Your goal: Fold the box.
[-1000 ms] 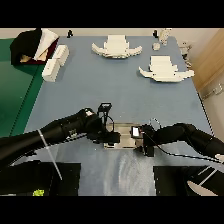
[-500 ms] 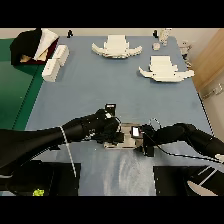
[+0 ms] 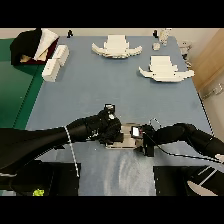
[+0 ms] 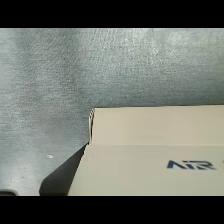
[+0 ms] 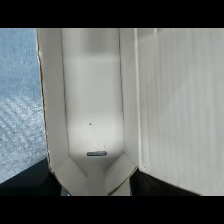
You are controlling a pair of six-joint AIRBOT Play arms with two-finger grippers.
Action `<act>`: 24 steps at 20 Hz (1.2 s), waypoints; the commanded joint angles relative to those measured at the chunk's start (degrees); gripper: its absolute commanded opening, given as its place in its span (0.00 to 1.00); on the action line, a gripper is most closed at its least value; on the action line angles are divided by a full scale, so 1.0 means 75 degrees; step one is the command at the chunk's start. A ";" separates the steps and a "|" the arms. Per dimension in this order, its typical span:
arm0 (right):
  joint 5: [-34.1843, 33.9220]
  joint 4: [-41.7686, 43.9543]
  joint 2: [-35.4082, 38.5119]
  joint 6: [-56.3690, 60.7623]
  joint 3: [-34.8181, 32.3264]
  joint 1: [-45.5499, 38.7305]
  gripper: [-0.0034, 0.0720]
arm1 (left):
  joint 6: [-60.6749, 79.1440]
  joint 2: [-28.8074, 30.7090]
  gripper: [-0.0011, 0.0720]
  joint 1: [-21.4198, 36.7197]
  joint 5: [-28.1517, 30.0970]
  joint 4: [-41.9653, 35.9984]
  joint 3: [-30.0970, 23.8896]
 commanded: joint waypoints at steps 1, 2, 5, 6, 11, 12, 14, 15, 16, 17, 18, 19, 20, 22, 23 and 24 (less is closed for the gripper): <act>0.0012 0.0003 0.0006 -0.0006 0.0009 0.0006 0.73 | -0.0006 -0.0003 0.04 -0.0009 0.0015 -0.0096 0.0003; 0.0012 0.0003 0.0006 -0.0006 0.0006 0.0003 0.73 | 0.0003 -0.0003 0.04 -0.0009 0.0023 -0.0149 0.0026; 0.0012 0.0003 0.0006 -0.0009 0.0009 0.0003 0.73 | 0.0128 0.0003 0.73 -0.0009 0.0006 -0.0137 0.0259; 0.0012 0.0003 0.0006 -0.0006 0.0009 0.0006 0.73 | 0.0140 0.0052 0.73 -0.0009 0.0006 -0.0102 0.0312; 0.0012 0.0003 0.0006 -0.0006 0.0006 0.0006 0.73 | 0.0487 0.0863 0.73 -0.0009 -0.0676 -0.0085 0.0315; 0.0012 0.0003 0.0006 -0.0006 0.0009 0.0006 0.73 | 0.0542 0.1148 0.73 -0.0009 -0.0956 -0.0050 0.0315; 0.0012 0.0003 0.0006 -0.0006 0.0009 0.0003 0.73 | 0.0868 0.1798 0.73 -0.0009 -0.1536 0.0245 0.0315; 0.0012 0.0003 0.0006 -0.0006 0.0009 0.0003 0.73 | 0.1174 0.2110 0.73 -0.0009 -0.1859 0.0501 0.0312; 0.0012 0.0003 0.0006 -0.0009 0.0006 0.0006 0.73 | 0.1381 0.2372 0.67 -0.0009 -0.2186 0.0769 0.0300; 0.0012 0.0003 0.0006 -0.0006 0.0009 0.0006 0.73 | 0.1609 0.2559 0.17 -0.0009 -0.2436 0.0968 0.0300; 0.0012 0.0003 0.0006 -0.0006 0.0009 0.0006 0.73 | 0.2130 0.2687 0.03 -0.0006 -0.2535 0.1139 0.0300; 0.0012 0.0003 0.0006 -0.0006 0.0006 0.0006 0.73 | 0.2576 0.2757 0.03 0.0032 -0.2492 0.1256 0.0300; 0.0012 0.0003 0.0006 -0.0009 0.0009 0.0006 0.73 | 0.3133 0.2757 0.03 0.0140 -0.2369 0.1262 0.0300; 0.0012 0.0003 0.0006 -0.0006 0.0009 0.0003 0.73 | 0.4092 0.2707 0.03 0.0402 -0.1967 0.1221 0.0300; 0.0012 0.0003 0.0006 -0.0009 0.0009 0.0006 0.73 | 0.4593 0.2693 0.03 0.0536 -0.1749 0.1192 0.0300; 0.0012 0.0003 0.0009 -0.0006 0.0006 0.0006 0.73 | 0.5246 0.2693 0.03 0.0641 -0.1542 0.1180 0.0300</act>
